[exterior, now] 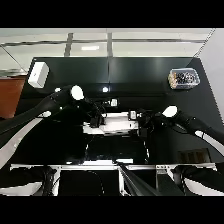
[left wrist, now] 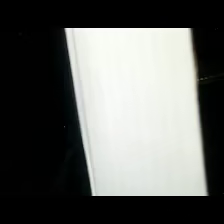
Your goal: Fold the box and place the chain.
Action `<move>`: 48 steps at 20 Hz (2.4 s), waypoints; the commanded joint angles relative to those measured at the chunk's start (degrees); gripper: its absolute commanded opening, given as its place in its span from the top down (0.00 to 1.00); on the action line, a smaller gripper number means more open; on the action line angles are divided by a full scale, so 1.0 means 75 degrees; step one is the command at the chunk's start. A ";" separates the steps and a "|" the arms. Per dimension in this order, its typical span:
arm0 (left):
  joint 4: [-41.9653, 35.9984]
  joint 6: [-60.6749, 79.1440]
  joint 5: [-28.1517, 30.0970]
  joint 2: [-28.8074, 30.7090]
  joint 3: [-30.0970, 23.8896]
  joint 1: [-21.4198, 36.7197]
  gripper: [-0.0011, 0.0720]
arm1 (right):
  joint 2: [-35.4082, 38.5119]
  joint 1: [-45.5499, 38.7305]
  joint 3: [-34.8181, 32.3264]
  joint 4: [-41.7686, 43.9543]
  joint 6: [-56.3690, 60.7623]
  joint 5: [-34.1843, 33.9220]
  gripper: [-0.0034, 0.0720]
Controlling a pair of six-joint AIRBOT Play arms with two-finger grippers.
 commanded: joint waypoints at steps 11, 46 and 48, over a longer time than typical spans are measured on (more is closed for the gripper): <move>0.3019 -0.5432 -0.1408 0.2066 0.0265 0.0044 0.05 | 0.0006 0.0003 -0.0003 0.0192 0.0291 -0.0393 0.33; -0.0944 -0.3783 0.2063 0.2763 -0.1716 0.1772 0.95 | 0.0006 0.0003 -0.0003 0.0207 0.0335 -0.0452 0.33; -0.1996 -0.1804 0.1763 0.3133 -0.2317 0.2090 0.95 | 0.0006 0.0003 -0.0003 0.0204 0.0335 -0.0452 0.33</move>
